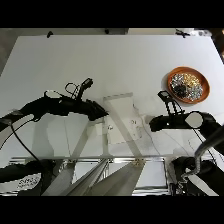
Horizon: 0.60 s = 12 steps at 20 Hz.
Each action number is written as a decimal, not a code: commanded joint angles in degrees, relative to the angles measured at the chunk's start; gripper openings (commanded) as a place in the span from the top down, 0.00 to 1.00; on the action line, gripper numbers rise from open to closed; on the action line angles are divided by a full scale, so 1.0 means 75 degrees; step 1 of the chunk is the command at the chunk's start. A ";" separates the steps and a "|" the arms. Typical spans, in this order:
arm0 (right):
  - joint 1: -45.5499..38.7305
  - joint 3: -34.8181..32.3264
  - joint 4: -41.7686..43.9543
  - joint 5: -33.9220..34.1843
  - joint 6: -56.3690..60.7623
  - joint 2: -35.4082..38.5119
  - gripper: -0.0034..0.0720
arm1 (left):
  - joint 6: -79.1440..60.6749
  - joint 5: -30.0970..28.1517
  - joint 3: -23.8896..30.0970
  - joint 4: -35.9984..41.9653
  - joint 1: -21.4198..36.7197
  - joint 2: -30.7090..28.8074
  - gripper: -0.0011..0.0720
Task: Fold the box and place the chain.
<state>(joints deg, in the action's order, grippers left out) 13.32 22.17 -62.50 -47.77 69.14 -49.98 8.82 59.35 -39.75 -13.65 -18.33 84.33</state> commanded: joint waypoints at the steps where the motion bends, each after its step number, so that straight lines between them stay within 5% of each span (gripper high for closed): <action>1: 0.0009 -0.0003 0.0009 -0.0079 0.0000 -0.0006 0.94 | -0.0475 0.0122 -0.0219 0.0029 -0.0044 0.0423 0.59; 7: 0.0009 -0.0003 0.0041 -0.0117 0.0003 -0.0006 0.94 | -0.0807 0.0379 -0.0219 0.0195 -0.0047 0.0603 0.59; 12: 0.0009 -0.0003 0.0207 -0.0119 0.0000 -0.0006 0.94 | -0.1201 0.1504 -0.0411 0.0711 -0.0099 0.0898 0.62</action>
<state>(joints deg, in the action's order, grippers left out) 13.32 22.17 -61.58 -48.60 69.17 -49.98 1.54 65.08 -41.82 -10.52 -18.76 89.80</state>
